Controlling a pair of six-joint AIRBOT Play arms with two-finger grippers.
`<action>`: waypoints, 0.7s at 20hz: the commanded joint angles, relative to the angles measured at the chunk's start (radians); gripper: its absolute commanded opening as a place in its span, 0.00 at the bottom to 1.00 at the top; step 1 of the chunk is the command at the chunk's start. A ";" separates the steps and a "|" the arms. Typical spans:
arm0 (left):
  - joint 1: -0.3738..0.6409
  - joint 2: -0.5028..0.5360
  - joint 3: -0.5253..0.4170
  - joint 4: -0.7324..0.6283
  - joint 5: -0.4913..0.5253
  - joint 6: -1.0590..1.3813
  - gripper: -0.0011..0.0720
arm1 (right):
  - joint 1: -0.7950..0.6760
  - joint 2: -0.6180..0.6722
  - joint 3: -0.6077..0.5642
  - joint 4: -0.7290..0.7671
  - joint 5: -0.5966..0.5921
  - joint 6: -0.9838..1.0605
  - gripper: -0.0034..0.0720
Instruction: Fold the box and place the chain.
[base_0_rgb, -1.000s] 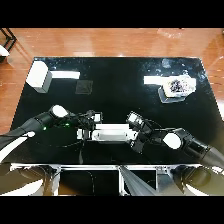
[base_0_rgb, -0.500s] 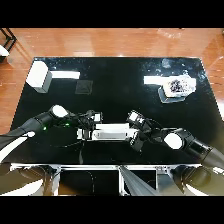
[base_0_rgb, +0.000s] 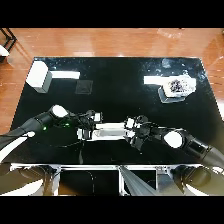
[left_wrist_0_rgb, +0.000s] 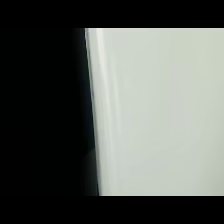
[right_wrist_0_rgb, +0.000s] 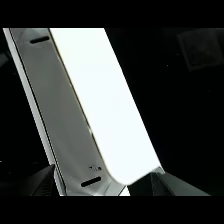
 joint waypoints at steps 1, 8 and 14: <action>-0.004 0.000 0.001 0.002 0.004 -0.001 0.04 | -0.001 -0.020 0.000 0.074 0.003 -0.099 0.99; -0.017 -0.002 0.001 0.010 0.031 -0.024 0.04 | -0.059 -0.092 0.019 0.208 0.148 -0.255 0.98; -0.018 -0.002 0.001 0.013 0.031 -0.024 0.04 | -0.059 -0.183 0.026 0.322 0.165 -0.408 0.98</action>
